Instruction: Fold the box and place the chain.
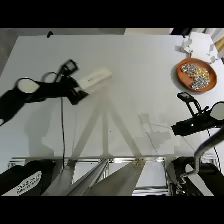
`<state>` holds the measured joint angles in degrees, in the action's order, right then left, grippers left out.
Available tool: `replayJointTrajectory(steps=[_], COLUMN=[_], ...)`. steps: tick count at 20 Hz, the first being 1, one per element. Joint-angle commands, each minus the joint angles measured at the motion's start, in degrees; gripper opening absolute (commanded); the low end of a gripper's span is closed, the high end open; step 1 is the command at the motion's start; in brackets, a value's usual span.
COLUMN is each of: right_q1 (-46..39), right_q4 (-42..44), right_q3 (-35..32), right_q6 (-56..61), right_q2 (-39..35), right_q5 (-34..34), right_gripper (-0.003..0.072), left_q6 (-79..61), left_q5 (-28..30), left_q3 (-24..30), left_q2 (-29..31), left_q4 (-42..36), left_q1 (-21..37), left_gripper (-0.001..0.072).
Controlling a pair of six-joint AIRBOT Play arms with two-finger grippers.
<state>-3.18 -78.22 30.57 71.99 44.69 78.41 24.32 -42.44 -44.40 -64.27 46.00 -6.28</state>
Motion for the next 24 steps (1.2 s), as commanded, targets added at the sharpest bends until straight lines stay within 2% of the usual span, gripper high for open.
replayJointTrajectory(steps=[1, 5, 9, 11, 12, 13, 14, 15, 16, 18, 19, 24], right_q1=[-0.02, -0.04, -0.04, -0.04, -0.04, -0.02, -0.02, -0.02, -0.04, -0.04, -0.04, -0.04], right_q4=[0.02, 0.00, 0.02, 0.02, 0.02, 0.00, 0.02, 0.02, 0.00, 0.02, 0.02, 0.02], right_q3=[-0.02, -0.02, -0.02, -0.02, -0.02, -0.02, -0.02, -0.02, -0.02, -0.02, -0.02, -0.02], right_q6=[0.00, 0.00, 0.00, 0.00, 0.00, 0.00, 0.00, 0.00, 0.00, 0.00, 0.00, 0.00], right_q2=[-0.04, -0.04, -0.04, -0.04, -0.04, -0.04, -0.04, -0.04, -0.04, -0.04, -0.04, -0.04], right_q5=[0.00, 0.00, 0.00, 0.00, 0.00, 0.00, 0.00, 0.00, 0.00, 0.00, 0.00, -0.02], right_gripper=[0.0007, 0.0007, 0.0007, 0.0007, 0.0007, 0.0007, 0.0007, 0.0007, 0.0007, 0.0007, 0.0007, 0.0007], left_q6=[15.56, 24.09, 28.74, 32.85, 34.60, 35.58, 36.30, 36.37, 36.37, 36.35, 36.24, 35.23], left_q5=[-2.12, -7.82, -12.35, -14.56, -16.06, -17.27, -17.88, -18.05, -18.05, -18.49, -18.43, -16.22], left_q3=[-0.02, 0.02, 0.20, 0.92, 1.33, 1.86, 2.62, 3.34, 3.78, 3.89, 3.89, 3.87], left_q2=[3.96, 1.79, -1.79, -3.61, -4.66, -5.49, -6.01, -6.19, -6.19, -5.86, -5.09, 1.01], left_q4=[12.07, 25.40, 26.73, 30.77, 32.79, 34.75, 35.93, 36.39, 36.35, 36.35, 36.37, 35.52], left_q1=[12.87, 20.35, 23.41, 23.50, 23.52, 23.52, 23.52, 23.52, 23.52, 23.47, 23.45, 22.67], left_gripper=[0.0002, 0.0003, 0.0003, 0.0034, 0.0076, 0.0155, 0.0260, 0.0400, 0.0470, 0.0661, 0.0695, 0.0695])
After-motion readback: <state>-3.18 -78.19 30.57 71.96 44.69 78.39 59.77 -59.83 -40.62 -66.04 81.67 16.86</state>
